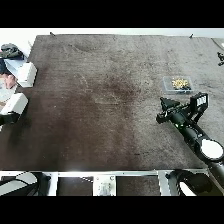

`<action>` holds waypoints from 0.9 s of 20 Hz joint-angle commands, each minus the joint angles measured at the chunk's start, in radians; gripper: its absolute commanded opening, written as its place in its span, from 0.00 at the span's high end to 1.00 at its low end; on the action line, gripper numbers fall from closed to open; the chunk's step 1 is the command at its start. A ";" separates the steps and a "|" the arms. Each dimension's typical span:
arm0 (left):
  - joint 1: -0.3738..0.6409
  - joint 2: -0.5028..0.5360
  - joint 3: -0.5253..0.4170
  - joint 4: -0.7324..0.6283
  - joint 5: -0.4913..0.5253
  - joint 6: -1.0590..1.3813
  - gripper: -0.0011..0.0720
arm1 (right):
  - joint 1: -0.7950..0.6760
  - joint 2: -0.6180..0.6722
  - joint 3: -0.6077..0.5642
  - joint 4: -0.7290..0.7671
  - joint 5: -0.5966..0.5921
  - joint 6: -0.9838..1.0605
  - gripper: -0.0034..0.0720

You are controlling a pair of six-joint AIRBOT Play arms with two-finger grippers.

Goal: Fold the box and place the chain.

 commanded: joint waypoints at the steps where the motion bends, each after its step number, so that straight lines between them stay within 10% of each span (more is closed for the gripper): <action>1: 0.000 -0.059 0.024 -0.005 0.002 0.034 0.98 | 0.000 0.001 0.000 0.000 0.000 0.000 0.97; 5: 0.001 -0.073 0.025 -0.024 0.022 0.140 0.88 | 0.000 0.001 0.000 0.000 0.000 0.000 0.97; 6: 0.001 -0.073 0.025 -0.023 0.020 0.180 0.25 | 0.000 0.001 0.000 0.000 0.000 0.000 0.97; 7: 0.001 -0.071 0.025 -0.029 0.035 0.182 0.00 | 0.000 0.001 0.000 0.000 0.000 0.000 0.97; 18: 0.001 0.144 0.126 -0.100 -0.095 0.103 0.01 | 0.000 0.001 0.000 0.000 0.000 0.000 0.97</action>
